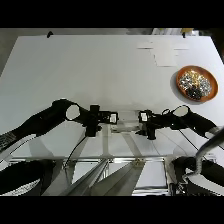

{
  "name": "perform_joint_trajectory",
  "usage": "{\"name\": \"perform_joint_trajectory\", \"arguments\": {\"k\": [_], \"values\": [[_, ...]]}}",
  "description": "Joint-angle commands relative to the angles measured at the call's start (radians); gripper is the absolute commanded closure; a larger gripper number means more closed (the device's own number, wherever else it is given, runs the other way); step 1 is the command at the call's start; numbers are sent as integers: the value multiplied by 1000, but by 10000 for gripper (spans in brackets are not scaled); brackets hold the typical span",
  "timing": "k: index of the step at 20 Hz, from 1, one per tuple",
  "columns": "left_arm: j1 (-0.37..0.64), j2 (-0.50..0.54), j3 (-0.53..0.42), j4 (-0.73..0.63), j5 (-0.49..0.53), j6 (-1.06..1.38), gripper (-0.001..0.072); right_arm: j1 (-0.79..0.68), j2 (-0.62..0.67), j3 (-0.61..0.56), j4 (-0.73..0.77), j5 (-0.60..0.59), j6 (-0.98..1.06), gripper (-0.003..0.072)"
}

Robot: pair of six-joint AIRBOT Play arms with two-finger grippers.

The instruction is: Fold the box and place the chain.

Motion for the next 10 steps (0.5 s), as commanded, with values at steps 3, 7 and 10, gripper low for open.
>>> {"name": "perform_joint_trajectory", "arguments": {"k": [3, 7, 10], "values": [[-8, -2, -31, -24, 55, 57, 271, 0, 1, 1, 0, 0, 0, 288], [-43, -2, -40, -53, 71, 88, 267, 0, 1, 1, 0, 0, 0, 288], [-61, -6, -40, -95, 74, 88, 280, 0, 1, 1, 0, 0, 0, 288]]}}
